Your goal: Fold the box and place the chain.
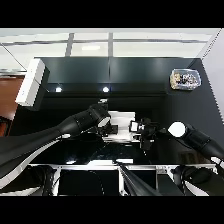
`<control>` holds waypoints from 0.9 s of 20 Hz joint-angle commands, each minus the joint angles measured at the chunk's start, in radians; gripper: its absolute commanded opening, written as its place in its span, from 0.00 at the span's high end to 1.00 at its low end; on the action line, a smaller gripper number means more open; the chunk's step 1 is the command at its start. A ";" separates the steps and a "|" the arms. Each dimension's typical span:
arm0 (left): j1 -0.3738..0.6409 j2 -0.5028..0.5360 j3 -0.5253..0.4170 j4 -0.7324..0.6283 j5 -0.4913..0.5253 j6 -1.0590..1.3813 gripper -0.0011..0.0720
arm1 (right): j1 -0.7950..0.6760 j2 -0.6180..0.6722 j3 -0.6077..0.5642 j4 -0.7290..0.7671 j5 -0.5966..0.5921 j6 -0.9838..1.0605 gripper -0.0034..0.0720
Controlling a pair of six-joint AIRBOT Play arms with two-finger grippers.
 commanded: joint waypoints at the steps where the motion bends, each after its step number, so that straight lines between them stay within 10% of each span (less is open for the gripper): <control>1: 0.001 0.000 0.001 -0.002 0.002 0.000 0.94 | 0.007 -0.015 0.000 0.105 -0.048 -0.002 0.69; 11: 0.000 0.000 0.001 -0.002 0.007 0.000 0.94 | 0.049 -0.059 0.000 0.104 -0.098 -0.005 0.70; 13: 0.000 0.000 0.001 -0.002 0.008 0.000 0.94 | 0.049 -0.059 0.000 0.105 -0.083 -0.003 0.92; 14: 0.000 0.000 0.001 -0.002 0.008 0.000 0.94 | 0.049 -0.059 0.000 0.106 -0.084 0.000 0.88; 15: 0.001 0.000 0.001 -0.002 0.008 0.000 0.94 | 0.049 -0.059 0.000 0.117 -0.086 0.000 0.57; 16: 0.001 0.000 0.001 -0.002 0.009 0.000 0.94 | 0.049 -0.059 0.000 0.119 -0.087 0.000 0.48; 18: 0.000 0.000 0.001 -0.002 0.008 0.000 0.94 | 0.049 -0.059 0.000 0.119 -0.088 0.000 0.91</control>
